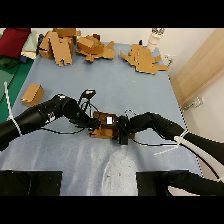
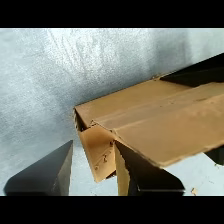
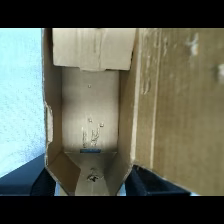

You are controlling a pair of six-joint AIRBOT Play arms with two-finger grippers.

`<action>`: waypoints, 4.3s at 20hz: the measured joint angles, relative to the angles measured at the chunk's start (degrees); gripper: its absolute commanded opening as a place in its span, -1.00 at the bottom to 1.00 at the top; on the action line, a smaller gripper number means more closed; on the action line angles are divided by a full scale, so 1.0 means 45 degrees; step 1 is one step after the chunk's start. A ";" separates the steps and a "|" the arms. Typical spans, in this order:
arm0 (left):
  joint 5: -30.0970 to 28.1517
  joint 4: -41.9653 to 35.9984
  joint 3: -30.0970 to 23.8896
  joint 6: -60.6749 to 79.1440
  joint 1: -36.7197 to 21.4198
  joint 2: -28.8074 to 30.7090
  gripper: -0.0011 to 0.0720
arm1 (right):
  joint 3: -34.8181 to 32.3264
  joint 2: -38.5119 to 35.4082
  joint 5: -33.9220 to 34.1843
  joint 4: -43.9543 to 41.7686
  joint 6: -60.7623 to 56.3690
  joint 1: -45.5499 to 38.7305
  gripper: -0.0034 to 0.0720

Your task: Fold the box.

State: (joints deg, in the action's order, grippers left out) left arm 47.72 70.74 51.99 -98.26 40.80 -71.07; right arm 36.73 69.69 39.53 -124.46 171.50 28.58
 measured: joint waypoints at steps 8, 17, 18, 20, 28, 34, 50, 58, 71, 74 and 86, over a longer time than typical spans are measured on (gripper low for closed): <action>0.0194 0.0486 0.0291 -0.0476 0.0865 -0.0937 0.14 | 0.0000 0.0000 0.0005 0.0005 0.0005 0.0000 0.47; 0.0578 0.1860 0.1175 -0.1520 0.1321 -0.2113 -0.47 | 0.0000 0.0000 0.0000 0.0000 0.0000 0.0000 0.47; 0.0554 0.1987 0.1205 -0.1681 0.1350 -0.2166 -0.86 | 0.0000 0.0000 0.0000 0.0019 0.0005 0.0000 0.47; 0.0505 0.2161 0.1239 -0.1948 0.1394 -0.2234 -0.94 | 0.0000 -0.0015 0.0092 -0.0044 -0.0049 0.0000 0.47; 0.0408 0.2297 0.1277 -0.1870 0.1758 -0.2297 -0.94 | -0.0010 -0.0005 0.0039 -0.0024 -0.0015 -0.0005 0.47; 0.0364 0.1904 0.1481 -0.1851 0.1812 -0.2312 0.06 | -0.0005 0.0005 -0.0107 0.0063 0.0039 -0.0005 0.47; 0.2064 0.1948 0.2191 -0.1846 0.0845 -0.1273 0.06 | 0.0000 0.0010 0.0005 -0.0015 0.0010 0.0000 0.47; 0.2545 0.1253 0.2191 -0.0729 0.0340 -0.0874 0.06 | 0.0000 0.0010 0.0000 0.0000 0.0005 0.0000 0.47; 0.3400 0.0918 0.1481 0.4823 -0.2783 -0.0180 -0.94 | 0.0000 0.0010 -0.0005 0.0044 0.0005 0.0000 0.47; 0.1161 0.0321 0.1195 0.7208 -0.4915 -0.0481 -0.94 | 0.0000 0.0010 -0.0005 0.0044 0.0005 0.0000 0.47; 0.3235 -0.8942 -0.1525 2.6068 -0.7373 -0.1399 0.66 | 0.0000 0.0010 -0.0010 0.0049 0.0005 0.0000 0.47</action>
State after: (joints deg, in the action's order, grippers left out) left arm 62.28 30.50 45.12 19.05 7.62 -77.36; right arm 36.73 69.73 39.48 -124.25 171.52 28.58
